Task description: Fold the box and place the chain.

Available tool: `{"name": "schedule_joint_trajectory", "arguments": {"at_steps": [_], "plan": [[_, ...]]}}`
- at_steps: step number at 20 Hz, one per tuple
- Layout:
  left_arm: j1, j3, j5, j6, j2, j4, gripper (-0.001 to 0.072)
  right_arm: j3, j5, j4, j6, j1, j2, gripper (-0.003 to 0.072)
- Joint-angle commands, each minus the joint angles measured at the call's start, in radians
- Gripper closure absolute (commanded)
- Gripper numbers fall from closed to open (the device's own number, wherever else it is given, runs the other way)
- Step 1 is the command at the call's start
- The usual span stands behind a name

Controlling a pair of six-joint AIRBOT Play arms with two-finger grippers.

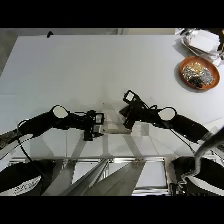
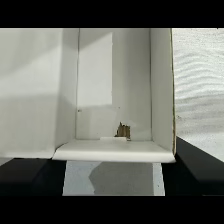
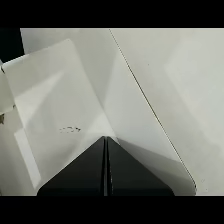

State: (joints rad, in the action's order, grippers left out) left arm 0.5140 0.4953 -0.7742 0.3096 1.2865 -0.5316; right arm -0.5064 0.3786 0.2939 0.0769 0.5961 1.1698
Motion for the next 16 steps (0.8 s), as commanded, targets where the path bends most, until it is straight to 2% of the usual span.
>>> {"name": "schedule_joint_trajectory", "arguments": {"at_steps": [1, 4, 7, 9, 10, 12, 14, 15, 16], "plan": [[0.001, -0.001, 0.000, 0.000, 0.000, -0.001, 0.0676, -0.001, 0.004, -0.003, 0.042, 0.001, 0.011, 0.0673], [0.001, -0.001, 0.000, 0.000, 0.000, -0.001, 0.0676, -0.001, 0.024, -0.002, 0.058, 0.001, -0.051, 0.0673], [0.001, -0.001, 0.000, 0.000, 0.000, -0.001, 0.0676, -0.001, 0.122, 0.070, 0.095, 0.000, -0.176, 0.0673], [0.001, -0.001, 0.000, 0.000, 0.000, -0.001, 0.0676, -0.001, 0.185, 0.276, 0.253, 0.000, -0.262, 0.0673], [0.001, -0.001, 0.000, 0.000, 0.000, -0.001, 0.0676, -0.001, 0.238, 0.430, 0.363, 0.000, -0.304, 0.0673], [0.001, -0.001, 0.000, 0.000, 0.000, -0.001, 0.0676, -0.001, 0.396, 0.723, 0.540, 0.000, -0.366, 0.0673], [0.001, -0.001, 0.000, 0.000, 0.000, -0.001, 0.0676, 0.000, 0.552, 0.928, 0.571, 0.000, -0.388, 0.0672], [0.001, -0.001, 0.000, 0.000, 0.001, -0.001, 0.0676, 0.000, 0.589, 0.971, 0.570, 0.000, -0.386, 0.0659], [0.001, -0.001, 0.000, 0.000, 0.001, -0.001, 0.0676, 0.002, 0.590, 0.985, 0.568, 0.000, -0.386, 0.0530]]}}
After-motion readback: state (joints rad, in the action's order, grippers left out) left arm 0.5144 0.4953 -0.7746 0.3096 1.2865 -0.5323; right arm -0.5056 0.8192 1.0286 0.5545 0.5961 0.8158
